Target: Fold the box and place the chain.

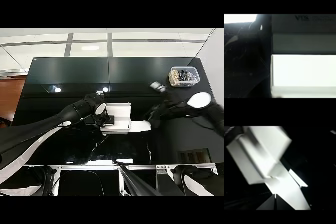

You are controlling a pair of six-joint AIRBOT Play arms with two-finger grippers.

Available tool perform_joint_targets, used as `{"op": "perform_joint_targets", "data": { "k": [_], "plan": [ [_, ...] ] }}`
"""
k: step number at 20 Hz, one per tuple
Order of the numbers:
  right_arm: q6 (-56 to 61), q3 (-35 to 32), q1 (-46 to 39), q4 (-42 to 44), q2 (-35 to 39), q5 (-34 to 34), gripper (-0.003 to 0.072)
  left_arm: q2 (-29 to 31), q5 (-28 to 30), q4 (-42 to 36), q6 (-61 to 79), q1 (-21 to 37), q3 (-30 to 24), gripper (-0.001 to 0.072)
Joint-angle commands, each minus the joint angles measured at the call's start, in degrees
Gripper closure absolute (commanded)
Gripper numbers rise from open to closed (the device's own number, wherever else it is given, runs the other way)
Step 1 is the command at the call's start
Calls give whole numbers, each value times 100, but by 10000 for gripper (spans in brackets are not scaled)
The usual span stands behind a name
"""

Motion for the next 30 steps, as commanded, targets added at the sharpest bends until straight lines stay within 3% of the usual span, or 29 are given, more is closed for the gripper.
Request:
{"op": "perform_joint_targets", "data": {
  "k": [1, 3, 5, 9, 15, 20, 25, 26, 28, 30],
  "plan": [
    [1434, -52, -1467, -247, 219, 387, 671, 0, 2, 4, -2, 4, 2, 682],
    [1930, -483, -2033, -247, 201, -212, 671, 0, 2, 4, -2, 4, 2, 682],
    [2131, -977, -2302, -136, 61, -328, 671, 0, 0, 4, -2, 4, 2, 682],
    [2048, -1561, -2124, 662, -387, -435, 671, 0, 4, 4, -2, 4, 2, 682],
    [1733, -1561, -1167, 1300, -1202, -369, 671, 0, 2, 4, -2, 4, 2, 682],
    [1145, -1554, -310, 2251, -1290, -876, 671, 0, 4, 4, -2, 4, 2, 682],
    [638, -1320, -256, 2520, -1290, -374, 669, 0, 4, 4, -2, 4, 2, 682],
    [643, -1263, -256, 2494, -1287, -271, 611, 0, 4, 4, -2, 4, 2, 682],
    [645, -1158, -256, 2503, -1287, -44, 63, 0, 4, 4, -2, 4, 2, 682],
    [654, -1045, -249, 2579, -1287, 149, 58, 0, 4, 4, -2, 4, 2, 682]
  ]
}}
